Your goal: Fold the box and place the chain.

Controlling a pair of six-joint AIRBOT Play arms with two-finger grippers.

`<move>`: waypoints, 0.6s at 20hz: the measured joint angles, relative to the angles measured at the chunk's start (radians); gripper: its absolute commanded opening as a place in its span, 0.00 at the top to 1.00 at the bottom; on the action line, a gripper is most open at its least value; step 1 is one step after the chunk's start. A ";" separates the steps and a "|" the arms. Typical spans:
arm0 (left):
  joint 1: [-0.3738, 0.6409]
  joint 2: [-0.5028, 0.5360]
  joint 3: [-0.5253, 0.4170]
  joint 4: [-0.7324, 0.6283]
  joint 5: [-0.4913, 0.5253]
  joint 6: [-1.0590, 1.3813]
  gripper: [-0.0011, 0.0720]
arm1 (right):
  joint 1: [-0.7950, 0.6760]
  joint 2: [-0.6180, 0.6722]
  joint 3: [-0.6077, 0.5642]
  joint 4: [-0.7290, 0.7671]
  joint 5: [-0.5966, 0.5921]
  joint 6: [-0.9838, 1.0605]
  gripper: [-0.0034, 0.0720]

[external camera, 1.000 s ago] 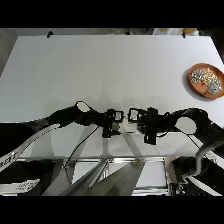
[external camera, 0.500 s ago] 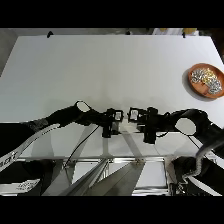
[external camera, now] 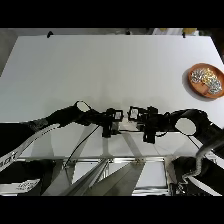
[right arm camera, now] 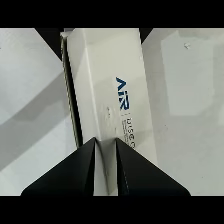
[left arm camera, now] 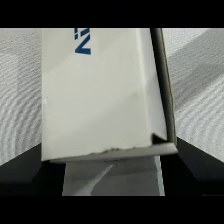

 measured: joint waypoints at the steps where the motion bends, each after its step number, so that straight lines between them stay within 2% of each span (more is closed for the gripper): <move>1: 0.000 0.000 0.000 0.000 0.000 0.000 0.56 | 0.000 0.000 0.000 0.001 0.000 0.000 0.80; 12: 0.000 0.000 0.000 0.002 -0.002 0.002 0.56 | 0.000 0.016 -0.001 -0.002 -0.007 -0.003 0.80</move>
